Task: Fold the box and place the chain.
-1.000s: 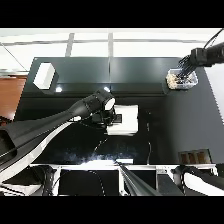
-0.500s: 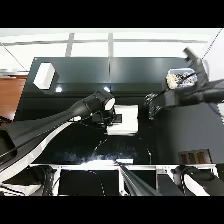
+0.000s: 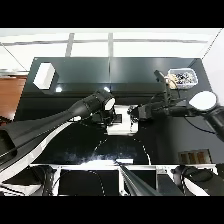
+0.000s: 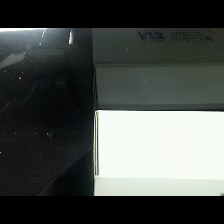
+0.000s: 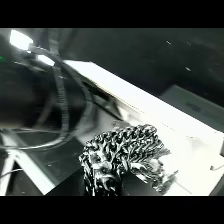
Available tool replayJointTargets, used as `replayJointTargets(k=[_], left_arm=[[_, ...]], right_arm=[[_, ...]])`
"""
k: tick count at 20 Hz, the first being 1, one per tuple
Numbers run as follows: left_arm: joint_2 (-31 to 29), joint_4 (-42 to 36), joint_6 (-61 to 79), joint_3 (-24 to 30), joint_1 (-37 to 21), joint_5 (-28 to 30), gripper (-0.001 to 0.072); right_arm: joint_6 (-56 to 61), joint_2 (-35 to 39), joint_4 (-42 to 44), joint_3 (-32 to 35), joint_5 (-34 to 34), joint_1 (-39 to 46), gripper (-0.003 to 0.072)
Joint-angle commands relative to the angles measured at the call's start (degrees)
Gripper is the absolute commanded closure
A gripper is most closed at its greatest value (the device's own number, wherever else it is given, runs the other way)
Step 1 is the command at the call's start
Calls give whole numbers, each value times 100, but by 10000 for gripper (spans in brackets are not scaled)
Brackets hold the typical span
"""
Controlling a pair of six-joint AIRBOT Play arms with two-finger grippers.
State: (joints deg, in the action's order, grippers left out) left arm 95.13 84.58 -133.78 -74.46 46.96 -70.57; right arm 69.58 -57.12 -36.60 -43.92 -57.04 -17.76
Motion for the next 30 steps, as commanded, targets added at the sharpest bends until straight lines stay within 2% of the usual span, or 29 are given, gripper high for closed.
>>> replayJointTargets(k=[1, 3, 4, 5, 6, 8, 11, 15, 24, 25, 27, 28, 29, 30], left_arm=[[2, 2, 2, 0, -2, 2, 683], [2, 2, 2, 0, -4, 0, 683], [2, 2, 2, 0, -4, 0, 683], [2, 2, 2, 0, -4, 2, 683], [2, 2, 2, 0, -4, 0, 683], [2, 2, -2, 0, -2, 4, 683], [2, -2, -52, 2, -2, -7, 683], [2, -4, -28, 2, 0, -31, 683], [4, -63, -20, -55, -20, -52, 677], [-7, -37, -20, -111, -15, -39, 572], [-61, 116, -20, -275, 37, -61, 267], [-109, 225, -17, -341, 61, -68, 172], [-186, 356, 11, -378, 98, -70, 115], [-295, 448, 205, -380, 140, -66, 91]], right_arm=[[138, -278, -197, 243, 498, -140, 674], [138, -376, -181, 284, 549, -140, 671], [138, -380, -181, 282, 560, -140, 604], [136, -378, -184, 280, 570, -140, 470], [136, -376, -269, 271, 538, -109, 408], [133, -330, -566, 144, 127, 166, 410], [120, -46, -1165, -232, -603, 1060, 411], [111, 551, -1744, -284, -964, 2039, 411], [109, 660, -1853, -273, -1054, 2181, 411], [111, 660, -1853, -273, -1047, 2181, 411], [114, 660, -1853, -273, -997, 2181, 411], [116, 660, -1853, -273, -970, 2181, 411], [114, 660, -1856, -273, -962, 2181, 411], [116, 660, -1853, -273, -962, 2181, 411]])
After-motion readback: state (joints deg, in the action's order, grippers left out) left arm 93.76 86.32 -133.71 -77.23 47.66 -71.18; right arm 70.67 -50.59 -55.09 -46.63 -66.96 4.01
